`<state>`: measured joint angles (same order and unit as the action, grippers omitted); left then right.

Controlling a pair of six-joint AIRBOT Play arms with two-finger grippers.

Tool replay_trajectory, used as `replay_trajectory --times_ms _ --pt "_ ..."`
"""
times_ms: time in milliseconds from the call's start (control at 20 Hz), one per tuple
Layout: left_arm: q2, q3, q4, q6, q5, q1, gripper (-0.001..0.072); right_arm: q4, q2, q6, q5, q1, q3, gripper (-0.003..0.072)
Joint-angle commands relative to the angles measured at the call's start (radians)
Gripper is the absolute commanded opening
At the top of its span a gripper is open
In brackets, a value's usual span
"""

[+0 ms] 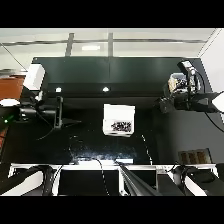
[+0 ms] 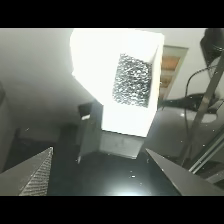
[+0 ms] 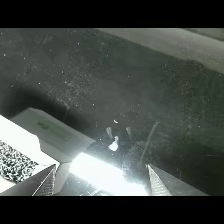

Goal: Fold the box and place the chain.

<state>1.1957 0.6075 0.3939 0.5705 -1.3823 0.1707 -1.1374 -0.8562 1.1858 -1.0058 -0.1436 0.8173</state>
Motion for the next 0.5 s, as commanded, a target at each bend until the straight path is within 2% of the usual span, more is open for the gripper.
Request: replay_trajectory --times_ms 0,250,450 --pt "0.042 -0.036 -0.015 0.099 0.031 -0.053 0.0712 -0.009 0.000 0.000 0.006 0.000 0.000 0.0705" --pt "0.042 -0.036 0.010 0.029 0.163 -0.215 0.0711 -0.021 0.000 0.000 0.008 0.000 0.000 0.0705" --pt "0.077 -0.035 0.015 0.041 0.293 -0.298 0.0705 -0.027 0.000 -0.001 0.012 0.000 0.000 0.0705"
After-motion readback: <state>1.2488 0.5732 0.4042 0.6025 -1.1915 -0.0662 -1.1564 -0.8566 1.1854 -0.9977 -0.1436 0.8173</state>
